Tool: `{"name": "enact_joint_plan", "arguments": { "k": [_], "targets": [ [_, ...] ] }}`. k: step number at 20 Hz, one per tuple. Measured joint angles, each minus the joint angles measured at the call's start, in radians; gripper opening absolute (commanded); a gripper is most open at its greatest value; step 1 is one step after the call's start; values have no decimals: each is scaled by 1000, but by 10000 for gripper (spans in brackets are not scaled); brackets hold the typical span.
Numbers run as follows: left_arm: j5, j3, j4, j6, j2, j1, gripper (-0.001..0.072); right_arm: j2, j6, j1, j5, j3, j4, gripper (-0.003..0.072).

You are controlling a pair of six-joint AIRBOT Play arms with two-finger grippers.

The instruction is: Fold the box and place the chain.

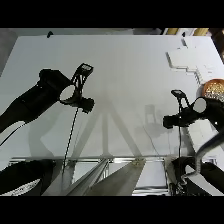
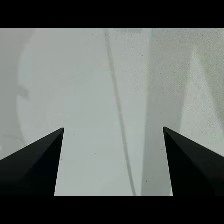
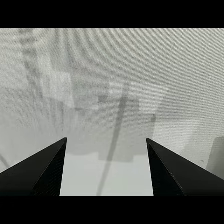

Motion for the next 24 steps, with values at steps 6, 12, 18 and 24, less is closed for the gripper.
{"name": "enact_joint_plan", "arguments": {
  "k": [6, 12, 18, 24],
  "targets": [
    [0, 0, 0, 0, 0, 0, 691, 0, 0, 0, 0, 0, 0, 572],
    [0, 0, 0, 0, 0, 0, 691, 0, 0, 0, 0, 0, 0, 572],
    [0, 0, 0, 0, 0, 0, 691, 0, -1, 0, -50, 2, 0, 572],
    [0, 0, 0, 0, 0, 0, 691, 30, 57, -16, 38, 99, -278, 572]
  ]
}}
